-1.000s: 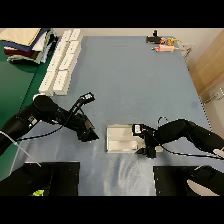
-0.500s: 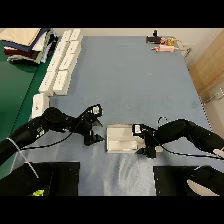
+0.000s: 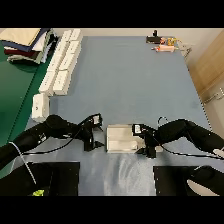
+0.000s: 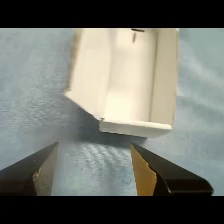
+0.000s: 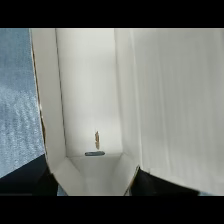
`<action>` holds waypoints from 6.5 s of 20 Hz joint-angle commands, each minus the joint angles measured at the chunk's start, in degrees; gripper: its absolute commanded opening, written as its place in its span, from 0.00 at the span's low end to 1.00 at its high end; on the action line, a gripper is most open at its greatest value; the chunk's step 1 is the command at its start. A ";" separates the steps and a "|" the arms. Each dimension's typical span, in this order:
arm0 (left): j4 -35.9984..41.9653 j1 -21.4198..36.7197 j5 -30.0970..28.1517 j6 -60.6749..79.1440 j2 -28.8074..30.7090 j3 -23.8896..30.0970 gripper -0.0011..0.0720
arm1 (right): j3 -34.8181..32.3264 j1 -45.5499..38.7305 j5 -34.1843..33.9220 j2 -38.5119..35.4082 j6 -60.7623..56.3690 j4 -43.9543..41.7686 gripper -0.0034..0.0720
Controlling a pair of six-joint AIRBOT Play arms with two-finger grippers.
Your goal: Fold the box.
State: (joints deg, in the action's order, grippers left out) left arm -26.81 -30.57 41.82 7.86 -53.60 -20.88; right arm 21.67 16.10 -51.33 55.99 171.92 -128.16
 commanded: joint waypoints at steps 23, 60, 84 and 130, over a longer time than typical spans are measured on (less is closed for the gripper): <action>6.43 -10.19 -8.07 0.90 -5.95 0.92 0.94 | 0.04 -0.02 0.02 0.02 -0.02 0.00 0.73; 6.43 -13.73 -9.90 4.74 -6.03 0.90 0.60 | 0.04 -0.02 0.02 0.02 -0.02 0.00 0.73; 6.43 -13.73 -9.90 4.74 -6.03 0.90 0.60 | 8.09 -0.02 -8.83 -12.52 -26.01 19.21 1.00; 6.40 -13.73 -9.90 4.74 -6.03 0.90 0.60 | 15.58 6.91 -15.63 -15.72 -59.54 17.42 0.05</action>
State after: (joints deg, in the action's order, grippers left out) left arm -20.40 -44.31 31.94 12.64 -59.64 -19.94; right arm 39.09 22.90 -57.98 47.31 108.33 -116.27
